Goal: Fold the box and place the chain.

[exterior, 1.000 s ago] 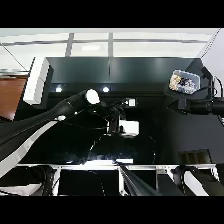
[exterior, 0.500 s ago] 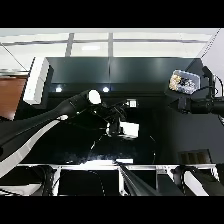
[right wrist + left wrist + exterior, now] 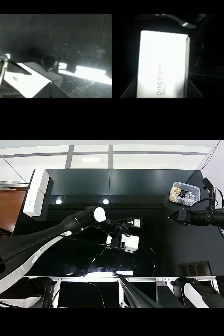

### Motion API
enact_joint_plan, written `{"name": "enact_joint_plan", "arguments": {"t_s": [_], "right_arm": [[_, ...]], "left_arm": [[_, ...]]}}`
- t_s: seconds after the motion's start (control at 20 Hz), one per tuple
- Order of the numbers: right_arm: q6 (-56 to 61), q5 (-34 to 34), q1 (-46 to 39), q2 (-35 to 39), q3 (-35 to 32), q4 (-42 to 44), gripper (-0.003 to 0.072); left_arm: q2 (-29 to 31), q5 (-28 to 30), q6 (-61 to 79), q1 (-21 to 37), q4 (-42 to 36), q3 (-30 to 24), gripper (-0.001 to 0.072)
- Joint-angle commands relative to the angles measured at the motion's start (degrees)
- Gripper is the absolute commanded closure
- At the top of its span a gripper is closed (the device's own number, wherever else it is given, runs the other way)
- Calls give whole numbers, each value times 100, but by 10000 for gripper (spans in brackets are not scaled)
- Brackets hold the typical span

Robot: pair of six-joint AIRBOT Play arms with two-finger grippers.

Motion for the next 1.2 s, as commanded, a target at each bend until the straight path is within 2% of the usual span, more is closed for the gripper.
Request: {"name": "enact_joint_plan", "arguments": {"t_s": [0.0,0.2,0.25,0.3,0.35,0.5,0.6,0.75,0.9,1.15], "right_arm": [[4,-9,-4,2,7,2,671],[4,-11,-4,2,7,2,670],[7,-11,-4,2,7,4,670],[7,-9,-4,2,7,2,670],[7,11,-4,2,7,4,671],[11,26,-7,2,7,9,670],[28,105,-7,2,7,15,670],[26,278,-4,2,7,11,670],[24,317,-4,2,7,13,670],[20,315,-4,2,7,11,670]], "left_arm": [[-33,420,2,-120,433,-4,-9],[-186,496,-31,-210,658,-15,-2],[-181,529,-83,-249,658,-13,28],[-164,538,-164,-289,664,-7,157],[-118,542,-455,-291,767,-2,333],[251,428,-1545,-151,1412,-4,456],[669,-13,-2173,146,1810,-4,484],[1351,-1073,-3379,992,2350,-149,484],[2031,-1860,-4002,2275,2481,-713,484],[2935,-2223,-4948,5101,2750,-2131,484]]}}
